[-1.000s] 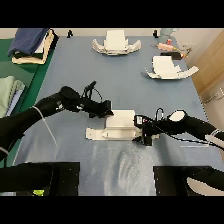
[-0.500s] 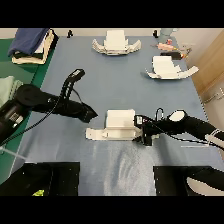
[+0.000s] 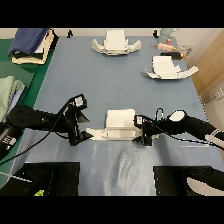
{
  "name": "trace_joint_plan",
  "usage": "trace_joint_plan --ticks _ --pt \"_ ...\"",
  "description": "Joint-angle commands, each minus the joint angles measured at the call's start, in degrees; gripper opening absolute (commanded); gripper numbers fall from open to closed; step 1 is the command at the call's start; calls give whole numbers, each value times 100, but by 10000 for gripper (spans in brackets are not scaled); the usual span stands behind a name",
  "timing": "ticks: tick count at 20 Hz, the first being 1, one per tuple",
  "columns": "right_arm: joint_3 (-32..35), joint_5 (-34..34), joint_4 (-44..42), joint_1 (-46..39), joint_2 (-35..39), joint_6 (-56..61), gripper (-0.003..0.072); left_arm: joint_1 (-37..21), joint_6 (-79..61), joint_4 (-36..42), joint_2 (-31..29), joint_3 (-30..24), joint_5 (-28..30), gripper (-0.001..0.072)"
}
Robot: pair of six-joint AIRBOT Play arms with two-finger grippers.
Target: Fold the box.
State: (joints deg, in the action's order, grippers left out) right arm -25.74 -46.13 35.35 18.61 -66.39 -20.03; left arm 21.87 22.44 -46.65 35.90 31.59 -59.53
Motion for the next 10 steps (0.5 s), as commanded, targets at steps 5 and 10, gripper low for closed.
trace_joint_plan --ticks 5,10 --pt "-2 11 -2 0 4 2 508 507 -2197 1069 929 -667 1283 674" --pt "-2 11 -2 0 4 2 508 787 -2769 1394 1853 -664 1738 673"
